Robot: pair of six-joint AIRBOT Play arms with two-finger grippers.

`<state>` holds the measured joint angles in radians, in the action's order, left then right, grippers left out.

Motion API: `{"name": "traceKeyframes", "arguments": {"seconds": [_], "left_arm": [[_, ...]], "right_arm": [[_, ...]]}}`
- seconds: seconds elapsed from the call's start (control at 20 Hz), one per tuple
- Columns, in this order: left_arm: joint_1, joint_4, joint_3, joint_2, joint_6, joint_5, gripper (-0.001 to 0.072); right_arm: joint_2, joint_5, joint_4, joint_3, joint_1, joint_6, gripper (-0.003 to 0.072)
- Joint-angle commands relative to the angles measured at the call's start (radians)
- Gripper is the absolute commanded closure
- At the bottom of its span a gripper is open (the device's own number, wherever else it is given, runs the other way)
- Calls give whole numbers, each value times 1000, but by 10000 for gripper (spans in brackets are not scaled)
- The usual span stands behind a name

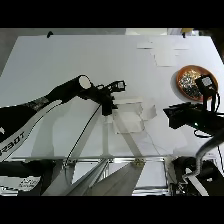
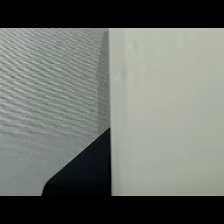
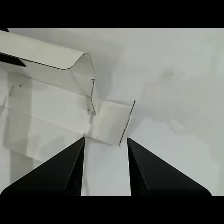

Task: Fold the box and place the chain.

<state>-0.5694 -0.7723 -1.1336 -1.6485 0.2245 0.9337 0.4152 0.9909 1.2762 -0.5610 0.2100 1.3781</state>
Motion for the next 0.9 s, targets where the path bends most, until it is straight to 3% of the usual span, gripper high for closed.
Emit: {"name": "traceKeyframes", "arguments": {"seconds": [0.0, 0.65, 0.7, 0.75, 0.85], "left_arm": [[0, -9, 0, 0, -10, 3, 705], [0, -6, 0, 0, -93, 39, 699], [0, -6, 0, 0, -93, 39, 699], [0, -6, 0, 0, -93, 39, 699], [0, -6, 0, 0, -93, 39, 699]], "right_arm": [[0, 0, 7, -1, 1, 0, 385], [0, 2, 7, -1, 1, 0, 388], [0, 8, 7, -1, 1, -7, 414], [1, 23, 2, -1, 1, -46, 509], [3, 66, -18, 0, 1, -158, 593]]}}
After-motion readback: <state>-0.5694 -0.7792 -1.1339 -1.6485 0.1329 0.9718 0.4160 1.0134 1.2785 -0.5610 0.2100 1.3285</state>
